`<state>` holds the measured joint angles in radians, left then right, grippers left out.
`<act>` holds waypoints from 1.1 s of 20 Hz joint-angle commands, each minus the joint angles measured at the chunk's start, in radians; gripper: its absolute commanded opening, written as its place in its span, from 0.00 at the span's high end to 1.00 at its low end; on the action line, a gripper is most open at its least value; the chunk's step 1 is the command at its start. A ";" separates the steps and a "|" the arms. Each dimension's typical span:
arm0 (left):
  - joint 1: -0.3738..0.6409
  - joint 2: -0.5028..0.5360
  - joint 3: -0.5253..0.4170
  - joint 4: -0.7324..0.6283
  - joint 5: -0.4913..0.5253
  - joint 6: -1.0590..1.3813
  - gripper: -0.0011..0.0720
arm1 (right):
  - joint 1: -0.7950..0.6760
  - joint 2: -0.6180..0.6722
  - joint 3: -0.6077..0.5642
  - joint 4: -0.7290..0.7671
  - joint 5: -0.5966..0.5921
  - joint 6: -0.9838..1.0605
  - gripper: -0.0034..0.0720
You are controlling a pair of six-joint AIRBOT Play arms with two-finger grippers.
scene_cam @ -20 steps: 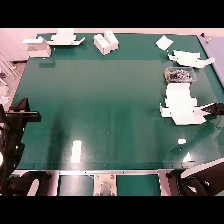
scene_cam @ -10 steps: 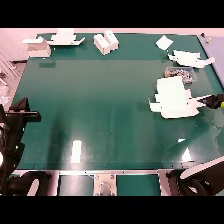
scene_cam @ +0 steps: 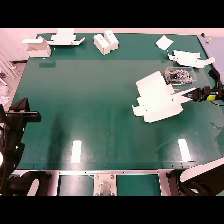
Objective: Fold the box and place the chain.
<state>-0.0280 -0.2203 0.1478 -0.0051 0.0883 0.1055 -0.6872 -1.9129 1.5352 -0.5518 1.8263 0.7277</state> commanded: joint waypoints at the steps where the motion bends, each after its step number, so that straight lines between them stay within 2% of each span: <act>1: 0.001 0.000 0.000 0.000 0.000 0.000 0.96 | 0.043 0.119 -0.213 0.147 -0.046 -0.129 0.95; 5: 0.001 0.000 0.000 0.000 -0.001 0.000 0.96 | 0.068 0.237 -0.473 0.211 -0.194 -0.254 0.95; 8: 0.001 0.000 0.000 0.000 -0.002 0.000 0.96 | 0.112 0.301 -0.589 0.227 -0.314 -0.346 0.95; 14: 0.001 0.000 0.000 0.000 -0.002 0.000 0.96 | 0.258 0.310 -0.608 0.338 -0.496 -0.423 0.95; 18: 0.001 0.000 0.000 0.000 -0.002 0.000 0.96 | 0.389 0.310 -0.609 0.383 -0.692 -0.342 0.95; 22: 0.001 0.000 0.000 0.000 -0.003 0.000 0.96 | 0.509 0.307 -0.610 0.388 -0.784 -0.306 0.95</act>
<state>-0.0280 -0.2203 0.1478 -0.0051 0.0860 0.1055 -0.2577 -1.6047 0.9268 -0.1810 1.1446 0.3847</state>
